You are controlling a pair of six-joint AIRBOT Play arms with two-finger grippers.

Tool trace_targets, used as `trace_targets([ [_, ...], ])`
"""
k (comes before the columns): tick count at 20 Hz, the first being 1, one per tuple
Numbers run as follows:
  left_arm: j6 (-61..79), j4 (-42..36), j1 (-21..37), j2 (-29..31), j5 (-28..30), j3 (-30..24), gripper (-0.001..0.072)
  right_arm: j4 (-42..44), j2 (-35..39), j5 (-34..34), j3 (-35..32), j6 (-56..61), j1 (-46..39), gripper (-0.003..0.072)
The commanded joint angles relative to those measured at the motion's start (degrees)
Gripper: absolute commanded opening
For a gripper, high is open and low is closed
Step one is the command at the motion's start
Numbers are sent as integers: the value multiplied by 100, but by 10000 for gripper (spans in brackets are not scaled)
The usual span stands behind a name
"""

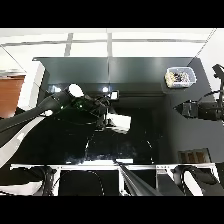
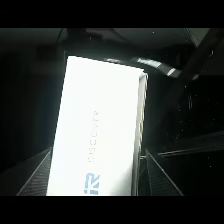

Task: Fold the box and place the chain.

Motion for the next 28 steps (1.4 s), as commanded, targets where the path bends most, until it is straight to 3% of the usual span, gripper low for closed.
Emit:
trace_targets([
  [1,11,74,-4,-4,-107,4,706,7,7,-9,-4,2,0,14],
  [10,-284,815,-256,-7,0,181,708,4,7,-9,-4,2,0,14],
  [14,-1180,1650,-592,-11,588,179,708,7,7,-9,-4,2,2,14],
  [20,-2100,1985,-883,-101,1038,190,698,7,7,-39,-11,-2,0,14],
  [21,-2450,2179,-890,-68,933,284,544,4,7,-74,-20,-4,2,14],
  [22,-2833,2448,-868,7,748,417,325,0,7,-94,-33,-4,2,14],
  [23,-3130,2704,-815,151,575,553,276,0,7,-98,-42,-2,0,14],
  [26,-4131,3429,-452,839,184,859,273,-11,7,-92,-42,-2,2,14],
  [28,-5123,3991,61,1384,-374,920,272,-13,7,-94,-42,-4,2,14],
])
